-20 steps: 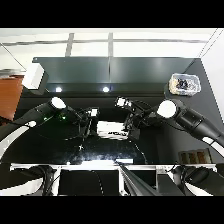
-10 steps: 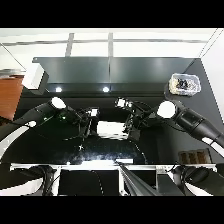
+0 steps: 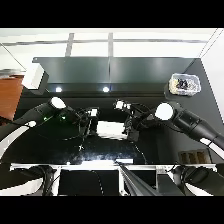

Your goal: Fold the box and place the chain.

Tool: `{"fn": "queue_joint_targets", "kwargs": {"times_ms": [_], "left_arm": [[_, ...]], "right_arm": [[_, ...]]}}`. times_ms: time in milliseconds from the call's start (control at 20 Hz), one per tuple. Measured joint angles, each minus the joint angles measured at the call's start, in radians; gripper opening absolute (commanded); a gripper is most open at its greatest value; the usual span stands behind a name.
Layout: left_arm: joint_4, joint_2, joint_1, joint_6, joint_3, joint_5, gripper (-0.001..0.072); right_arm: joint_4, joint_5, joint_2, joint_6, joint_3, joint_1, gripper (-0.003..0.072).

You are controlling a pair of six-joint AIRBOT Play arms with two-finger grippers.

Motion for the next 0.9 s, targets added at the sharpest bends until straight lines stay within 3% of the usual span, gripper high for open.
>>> {"fn": "queue_joint_targets", "kwargs": {"times_ms": [900], "left_arm": [[-0.001, 0.000, 0.000, -0.003, 0.000, 0.001, 0.0363]], "right_arm": [[-0.039, -0.001, 0.017, 0.062, 0.045, 0.010, 0.0326]]}}
